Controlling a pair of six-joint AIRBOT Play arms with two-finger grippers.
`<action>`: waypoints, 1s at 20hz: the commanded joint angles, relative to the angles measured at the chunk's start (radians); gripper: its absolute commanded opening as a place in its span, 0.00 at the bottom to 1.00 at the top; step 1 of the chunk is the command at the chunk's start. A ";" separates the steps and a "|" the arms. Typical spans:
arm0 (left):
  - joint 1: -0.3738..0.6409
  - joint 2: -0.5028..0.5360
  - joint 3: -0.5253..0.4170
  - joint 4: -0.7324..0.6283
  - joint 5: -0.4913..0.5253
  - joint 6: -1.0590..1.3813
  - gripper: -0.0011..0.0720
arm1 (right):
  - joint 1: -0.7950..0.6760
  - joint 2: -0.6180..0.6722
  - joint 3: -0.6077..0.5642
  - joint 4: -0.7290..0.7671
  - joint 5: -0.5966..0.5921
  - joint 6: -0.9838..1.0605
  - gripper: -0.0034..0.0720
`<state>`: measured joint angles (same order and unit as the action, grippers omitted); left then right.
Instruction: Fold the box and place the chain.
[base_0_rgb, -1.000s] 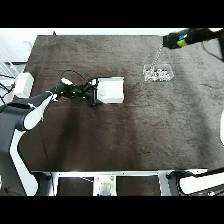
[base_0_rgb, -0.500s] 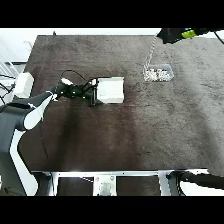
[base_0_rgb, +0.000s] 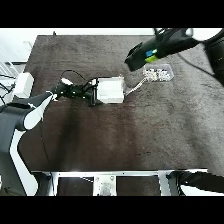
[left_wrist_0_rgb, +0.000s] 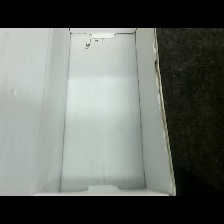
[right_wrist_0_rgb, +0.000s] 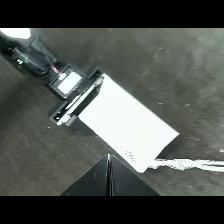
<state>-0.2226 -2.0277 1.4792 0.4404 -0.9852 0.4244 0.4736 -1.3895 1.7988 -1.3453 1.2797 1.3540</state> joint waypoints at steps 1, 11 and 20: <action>0.000 0.001 0.001 0.000 0.000 0.000 0.43 | 0.050 -0.002 -0.121 0.003 -0.134 0.024 0.06; 0.000 0.001 0.001 0.000 0.000 0.000 0.43 | -0.112 -0.021 -0.336 -0.158 -0.291 0.150 0.08; 0.000 0.001 0.001 0.000 0.000 0.000 0.43 | -0.390 -0.185 -0.479 -0.063 -0.694 0.296 0.79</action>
<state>-0.2226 -2.0277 1.4792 0.4404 -0.9852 0.4240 0.1490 -1.4971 1.3396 -1.4612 0.7059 1.6157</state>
